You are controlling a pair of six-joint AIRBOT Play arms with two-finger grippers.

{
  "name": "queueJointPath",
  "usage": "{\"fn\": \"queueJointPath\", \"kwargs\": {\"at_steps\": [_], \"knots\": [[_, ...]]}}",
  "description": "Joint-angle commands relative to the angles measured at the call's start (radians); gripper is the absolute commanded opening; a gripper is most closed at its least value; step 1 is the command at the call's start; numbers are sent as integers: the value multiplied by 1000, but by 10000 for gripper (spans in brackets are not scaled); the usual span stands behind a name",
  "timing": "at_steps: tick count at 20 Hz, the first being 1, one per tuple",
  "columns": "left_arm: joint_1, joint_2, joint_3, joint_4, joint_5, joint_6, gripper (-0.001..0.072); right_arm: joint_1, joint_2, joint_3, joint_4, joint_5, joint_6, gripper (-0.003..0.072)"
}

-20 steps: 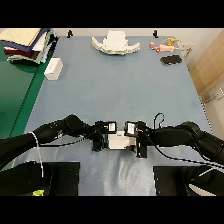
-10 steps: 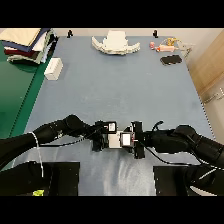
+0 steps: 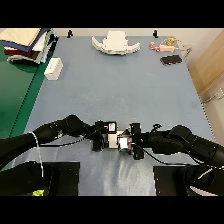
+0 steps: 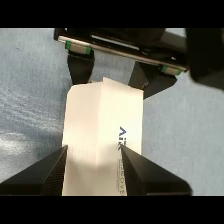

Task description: Fold the box.

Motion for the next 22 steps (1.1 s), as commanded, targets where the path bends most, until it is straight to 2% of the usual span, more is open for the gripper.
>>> {"fn": "queueJointPath", "kwargs": {"at_steps": [1, 22], "knots": [[0, 0, 1, 0, 0, 0, 472, 7, -6, 0, -21, 2, 0, 518], [0, 0, 1, 0, 0, 0, 472, 7, 45, 26, -95, 64, 0, 518]]}}
